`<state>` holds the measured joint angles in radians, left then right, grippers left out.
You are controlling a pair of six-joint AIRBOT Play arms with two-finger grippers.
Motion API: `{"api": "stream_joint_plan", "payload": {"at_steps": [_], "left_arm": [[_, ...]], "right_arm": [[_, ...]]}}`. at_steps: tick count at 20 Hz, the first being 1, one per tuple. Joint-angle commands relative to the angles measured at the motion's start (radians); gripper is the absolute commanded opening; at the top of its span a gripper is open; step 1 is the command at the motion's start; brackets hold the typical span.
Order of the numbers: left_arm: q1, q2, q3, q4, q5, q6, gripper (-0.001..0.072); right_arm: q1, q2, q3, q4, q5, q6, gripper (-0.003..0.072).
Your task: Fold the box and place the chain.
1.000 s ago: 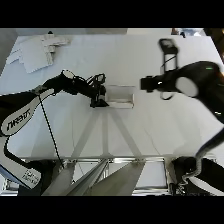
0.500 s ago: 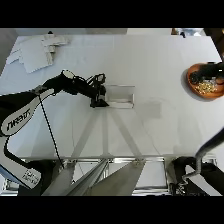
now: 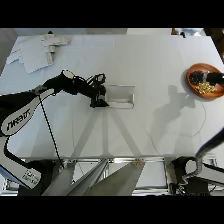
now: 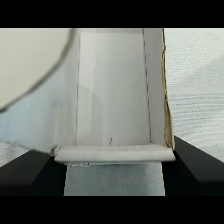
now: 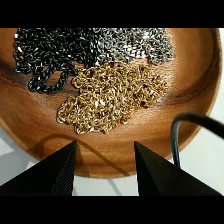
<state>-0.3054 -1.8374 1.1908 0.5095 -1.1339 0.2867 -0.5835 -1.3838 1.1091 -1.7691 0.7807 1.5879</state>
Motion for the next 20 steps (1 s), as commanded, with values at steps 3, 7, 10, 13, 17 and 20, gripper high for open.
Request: {"api": "stream_joint_plan", "payload": {"at_steps": [3, 7, 10, 13, 17, 20], "left_arm": [[0.000, 0.000, 0.000, 0.000, 0.000, 0.000, 0.0417], [0.000, 0.000, 0.000, 0.000, 0.000, 0.000, 0.0417], [0.000, 0.000, 0.000, 0.000, 0.000, 0.000, 0.0417], [0.000, 0.000, 0.000, 0.000, 0.000, 0.000, 0.0417], [0.000, 0.000, 0.000, 0.000, 0.000, 0.000, 0.0417], [0.000, 0.000, 0.000, 0.000, 0.000, 0.000, 0.0417]], "right_arm": [[-0.028, -0.159, 0.018, 0.019, -0.145, -0.014, 0.0337], [-0.027, -0.236, 0.069, 0.015, -0.144, -0.005, 0.0339], [-0.028, -0.278, 0.092, 0.013, -0.154, 0.009, 0.0339], [-0.027, -0.311, 0.097, 0.014, -0.153, 0.039, 0.0333], [-0.027, -0.308, 0.097, 0.020, -0.116, 0.061, 0.0032], [-0.027, -0.270, 0.097, 0.014, -0.077, 0.060, 0.0017]]}}
